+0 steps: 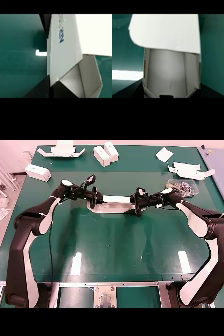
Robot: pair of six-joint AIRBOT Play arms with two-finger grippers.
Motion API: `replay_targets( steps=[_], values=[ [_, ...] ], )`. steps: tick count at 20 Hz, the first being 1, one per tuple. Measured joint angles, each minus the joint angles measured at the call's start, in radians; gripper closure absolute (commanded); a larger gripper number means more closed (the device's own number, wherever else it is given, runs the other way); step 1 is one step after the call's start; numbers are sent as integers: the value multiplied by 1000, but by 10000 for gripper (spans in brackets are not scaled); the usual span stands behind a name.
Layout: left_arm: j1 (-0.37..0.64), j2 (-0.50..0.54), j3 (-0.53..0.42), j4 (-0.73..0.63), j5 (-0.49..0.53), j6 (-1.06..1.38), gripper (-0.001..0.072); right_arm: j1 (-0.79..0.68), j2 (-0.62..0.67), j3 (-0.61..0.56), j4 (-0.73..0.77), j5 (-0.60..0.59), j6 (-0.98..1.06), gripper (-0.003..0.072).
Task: Fold the box and place the chain.
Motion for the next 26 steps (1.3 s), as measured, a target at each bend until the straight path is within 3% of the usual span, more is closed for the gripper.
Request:
replay_targets(
  steps=[26],
  values=[
    [0,0,0,0,1,-1,687,-21,-19,0,40,42,-6,131]
  ],
)
